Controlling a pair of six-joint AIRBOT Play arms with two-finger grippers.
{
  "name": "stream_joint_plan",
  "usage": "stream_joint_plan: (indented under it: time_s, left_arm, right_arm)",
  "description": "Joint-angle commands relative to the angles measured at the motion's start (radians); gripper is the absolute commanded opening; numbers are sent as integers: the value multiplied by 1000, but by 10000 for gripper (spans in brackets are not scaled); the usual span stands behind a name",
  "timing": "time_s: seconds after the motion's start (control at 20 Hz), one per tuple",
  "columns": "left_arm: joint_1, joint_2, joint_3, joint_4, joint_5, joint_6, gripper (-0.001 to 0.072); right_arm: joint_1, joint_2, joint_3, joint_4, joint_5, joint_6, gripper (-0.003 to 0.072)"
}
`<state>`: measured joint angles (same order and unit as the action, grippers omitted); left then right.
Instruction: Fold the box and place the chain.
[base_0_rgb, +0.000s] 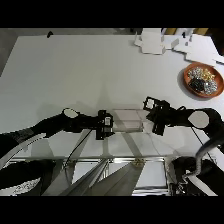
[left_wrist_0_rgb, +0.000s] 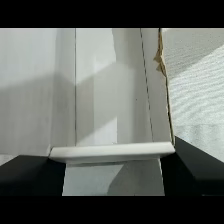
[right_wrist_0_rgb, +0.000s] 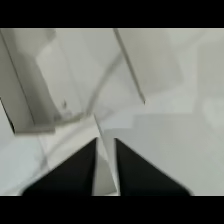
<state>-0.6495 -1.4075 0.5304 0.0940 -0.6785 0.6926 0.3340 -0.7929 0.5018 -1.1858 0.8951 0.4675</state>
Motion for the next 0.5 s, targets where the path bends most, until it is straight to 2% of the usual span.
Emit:
stream_joint_plan:
  time_s: [0.0, 0.1, 0.2, 0.3, 0.35, 0.45]
  left_arm:
    - [0, 0, 0, 0, 1, -1, 11]
    - [0, 0, 0, 0, -2, -1, 11]
    - [0, 0, 0, 0, -7, -1, 11]
    - [0, 0, 0, 0, -6, -1, 11]
    - [0, 0, 0, 0, -6, -1, 11]
    - [0, 0, 0, 0, -7, -1, 11]
  right_arm:
    - [-2, 9, 2, -175, 81, -63, 300]
    - [-49, 10, -13, -136, 81, -169, 295]
    - [-75, 15, -64, 42, 60, -310, 194]
    - [-75, 14, -117, 195, 59, -584, 195]
    - [-76, 13, -135, 224, 54, -658, 195]
    - [-76, 6, -147, 222, 26, -660, 196]
